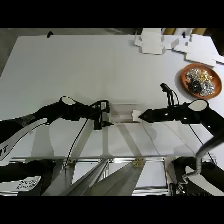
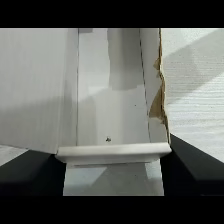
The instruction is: Fold the box and place the chain.
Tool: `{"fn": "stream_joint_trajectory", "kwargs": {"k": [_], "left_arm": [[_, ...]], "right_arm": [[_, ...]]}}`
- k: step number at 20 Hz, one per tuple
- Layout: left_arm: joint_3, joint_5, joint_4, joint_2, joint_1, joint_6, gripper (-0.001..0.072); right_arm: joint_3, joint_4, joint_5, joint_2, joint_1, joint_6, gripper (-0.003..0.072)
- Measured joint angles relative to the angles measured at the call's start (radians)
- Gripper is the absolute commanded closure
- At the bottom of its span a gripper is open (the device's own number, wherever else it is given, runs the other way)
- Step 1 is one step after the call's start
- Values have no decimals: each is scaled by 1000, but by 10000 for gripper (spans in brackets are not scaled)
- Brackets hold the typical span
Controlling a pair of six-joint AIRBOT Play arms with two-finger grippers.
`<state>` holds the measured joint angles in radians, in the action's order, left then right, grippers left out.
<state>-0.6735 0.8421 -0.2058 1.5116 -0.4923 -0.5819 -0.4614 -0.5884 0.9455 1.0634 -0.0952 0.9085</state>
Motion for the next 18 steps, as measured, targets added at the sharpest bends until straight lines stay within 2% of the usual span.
{"fn": "stream_joint_trajectory", "kwargs": {"k": [4,13,14,15,18], "left_arm": [[0,0,0,0,0,0,367],[0,0,0,0,0,0,367],[0,0,0,0,0,0,367],[0,0,0,0,0,0,367],[0,0,0,0,0,0,367]], "right_arm": [[-14,-39,-42,0,-56,49,343],[-105,-281,-83,6,-190,330,334],[-117,-307,-86,12,-207,362,310],[-129,-332,-90,21,-228,394,241],[-160,-398,-95,40,-282,468,224]]}}
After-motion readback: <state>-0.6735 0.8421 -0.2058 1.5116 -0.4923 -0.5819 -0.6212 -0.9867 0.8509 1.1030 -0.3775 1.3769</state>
